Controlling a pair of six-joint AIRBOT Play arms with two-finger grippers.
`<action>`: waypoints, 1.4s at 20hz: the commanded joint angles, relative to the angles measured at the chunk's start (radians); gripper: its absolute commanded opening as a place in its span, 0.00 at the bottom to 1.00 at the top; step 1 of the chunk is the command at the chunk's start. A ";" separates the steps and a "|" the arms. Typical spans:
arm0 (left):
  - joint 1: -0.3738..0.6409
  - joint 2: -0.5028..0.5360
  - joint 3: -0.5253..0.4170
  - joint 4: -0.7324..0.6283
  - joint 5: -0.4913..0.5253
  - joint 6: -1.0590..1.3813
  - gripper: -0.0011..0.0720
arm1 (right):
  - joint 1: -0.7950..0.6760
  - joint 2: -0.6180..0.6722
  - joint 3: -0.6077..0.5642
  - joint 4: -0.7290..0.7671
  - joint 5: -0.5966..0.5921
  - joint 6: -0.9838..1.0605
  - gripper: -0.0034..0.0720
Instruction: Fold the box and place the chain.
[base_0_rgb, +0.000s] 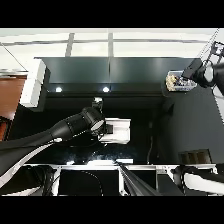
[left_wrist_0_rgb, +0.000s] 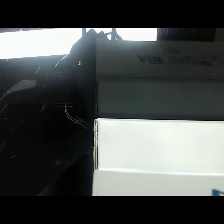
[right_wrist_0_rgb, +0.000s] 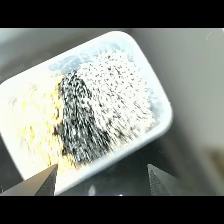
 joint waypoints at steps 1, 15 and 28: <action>0.001 0.000 0.000 0.000 -0.003 0.000 0.05 | -0.086 -0.283 0.314 0.264 0.208 -0.110 0.93; 0.001 0.000 0.000 0.000 -0.003 0.000 0.05 | -0.137 -0.555 0.559 0.184 0.245 0.014 0.78; 0.001 0.000 0.000 0.000 -0.002 0.000 0.05 | -0.141 -0.294 0.615 0.169 0.372 -0.322 0.06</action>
